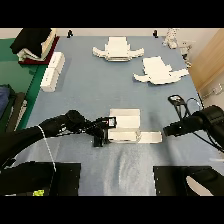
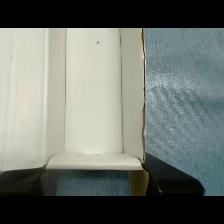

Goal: Fold the box.

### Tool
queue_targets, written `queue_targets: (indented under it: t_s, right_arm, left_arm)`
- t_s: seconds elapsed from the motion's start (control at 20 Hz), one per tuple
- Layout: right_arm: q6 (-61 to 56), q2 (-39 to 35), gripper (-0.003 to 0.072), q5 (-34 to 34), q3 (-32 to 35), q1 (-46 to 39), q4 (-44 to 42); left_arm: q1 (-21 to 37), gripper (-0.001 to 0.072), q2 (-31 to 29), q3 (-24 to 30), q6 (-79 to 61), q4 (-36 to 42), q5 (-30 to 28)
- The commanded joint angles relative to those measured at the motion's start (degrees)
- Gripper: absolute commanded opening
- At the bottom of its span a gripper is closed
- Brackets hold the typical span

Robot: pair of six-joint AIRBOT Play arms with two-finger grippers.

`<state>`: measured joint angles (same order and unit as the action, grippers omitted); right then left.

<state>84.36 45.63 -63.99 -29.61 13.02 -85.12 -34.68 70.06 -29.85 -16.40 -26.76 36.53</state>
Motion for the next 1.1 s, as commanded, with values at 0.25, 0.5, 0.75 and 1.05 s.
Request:
queue_targets:
  t_s: [0.25,0.5,0.75,1.05]
  right_arm:
    - [15.39,11.50,0.0003,-3.78,0.46,-18.34,-34.97]
    - [19.23,10.08,0.0003,-7.45,3.87,-18.32,-39.41]
    - [22.03,6.16,0.0003,-5.86,7.72,-18.23,-45.13]
    - [24.96,6.08,0.0005,-4.44,8.59,-18.23,-51.30]
  left_arm:
    - [0.04,0.0459,0.02,-0.04,-0.04,-0.04,0.00]
    - [0.04,0.0459,0.02,-0.04,-0.04,-0.04,-0.02]
    - [0.04,0.0458,0.02,-0.04,-0.04,-0.04,-0.02]
    - [0.04,0.0458,0.02,-0.04,-0.04,-0.04,0.00]
